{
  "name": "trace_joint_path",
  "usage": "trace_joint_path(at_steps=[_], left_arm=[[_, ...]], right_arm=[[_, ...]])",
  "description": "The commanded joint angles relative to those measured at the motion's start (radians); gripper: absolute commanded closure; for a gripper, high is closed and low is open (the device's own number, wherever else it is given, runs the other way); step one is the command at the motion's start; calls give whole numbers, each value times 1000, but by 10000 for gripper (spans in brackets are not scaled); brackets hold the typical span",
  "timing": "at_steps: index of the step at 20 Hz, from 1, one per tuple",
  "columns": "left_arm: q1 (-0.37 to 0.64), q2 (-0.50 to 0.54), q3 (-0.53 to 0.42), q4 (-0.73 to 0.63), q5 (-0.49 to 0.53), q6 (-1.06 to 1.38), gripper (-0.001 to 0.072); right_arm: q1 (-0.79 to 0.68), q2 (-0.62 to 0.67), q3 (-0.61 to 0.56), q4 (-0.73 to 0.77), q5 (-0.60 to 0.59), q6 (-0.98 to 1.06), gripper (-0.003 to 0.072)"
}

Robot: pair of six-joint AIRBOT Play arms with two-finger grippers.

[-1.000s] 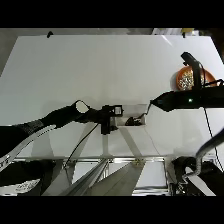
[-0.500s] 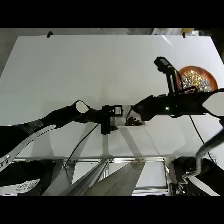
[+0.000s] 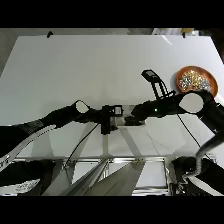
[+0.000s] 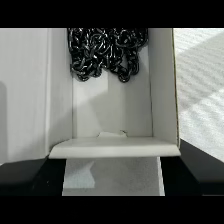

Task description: Fold the box and place the chain.

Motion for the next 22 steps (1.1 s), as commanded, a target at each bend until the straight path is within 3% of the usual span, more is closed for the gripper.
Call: trace_joint_path(at_steps=[1,2,4,6,10,11,13,14,22], left_arm=[[0,1,0,0,0,0,439],[0,1,0,0,0,0,439],[0,1,0,0,0,0,439],[0,1,0,0,0,0,439],[0,1,0,0,0,0,439],[0,1,0,0,0,0,439],[0,1,0,0,0,0,439],[0,1,0,0,0,0,439],[0,1,0,0,0,0,439]], right_arm=[[-70,-5,54,-9,44,-4,471],[-111,-5,84,-10,57,-25,512],[-210,-5,129,-18,55,-64,666],[-314,-12,132,-67,17,-80,673],[-449,-107,124,-312,22,-15,672],[-469,-142,116,-327,20,-15,625],[-485,-204,98,-327,3,-16,352],[-485,-233,97,-326,-9,-16,267],[-484,-413,97,-319,-37,11,277]])
